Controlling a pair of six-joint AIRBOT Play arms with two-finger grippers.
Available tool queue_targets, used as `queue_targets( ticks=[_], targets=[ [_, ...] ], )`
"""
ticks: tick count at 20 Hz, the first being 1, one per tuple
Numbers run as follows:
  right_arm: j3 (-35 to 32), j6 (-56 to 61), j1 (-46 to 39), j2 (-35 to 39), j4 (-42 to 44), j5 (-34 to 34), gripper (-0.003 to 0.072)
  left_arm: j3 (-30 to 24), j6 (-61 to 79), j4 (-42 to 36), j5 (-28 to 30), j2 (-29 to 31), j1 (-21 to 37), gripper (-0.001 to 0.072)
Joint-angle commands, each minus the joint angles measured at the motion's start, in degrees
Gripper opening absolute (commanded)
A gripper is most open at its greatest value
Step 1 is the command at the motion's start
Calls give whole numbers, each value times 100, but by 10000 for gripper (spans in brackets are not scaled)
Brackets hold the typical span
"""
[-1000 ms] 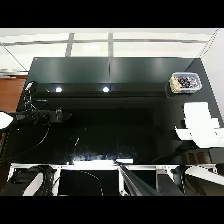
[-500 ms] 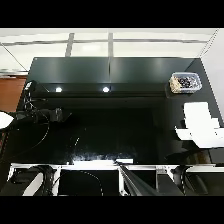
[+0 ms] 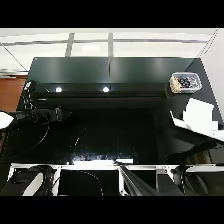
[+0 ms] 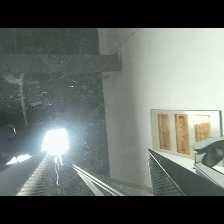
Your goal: Fold the box and place the chain.
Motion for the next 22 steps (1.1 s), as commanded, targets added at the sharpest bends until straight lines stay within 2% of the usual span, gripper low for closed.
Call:
queue_targets(
  ticks=[1,6,11,16,17,19,22],
  targets=[
    [-343,-109,-2,400,273,2,10,2,0,2,-26,-2,0,709],
    [-1906,24,227,1751,566,-260,8,2,2,2,-35,0,0,709],
    [-3569,37,1510,3010,2081,-750,8,0,83,4,-4,-2,0,709],
    [-4286,457,3759,4028,2581,-2358,7,0,164,2,13,-2,-2,708],
    [-4371,365,4251,4258,2852,-2800,7,0,157,0,-17,-2,-2,709],
    [-4658,-533,5145,4839,3692,-3547,7,0,160,-118,-284,-13,0,709],
    [-5263,-857,6354,5493,3740,-4765,7,0,162,-291,-407,-46,-2,709]
  ],
)
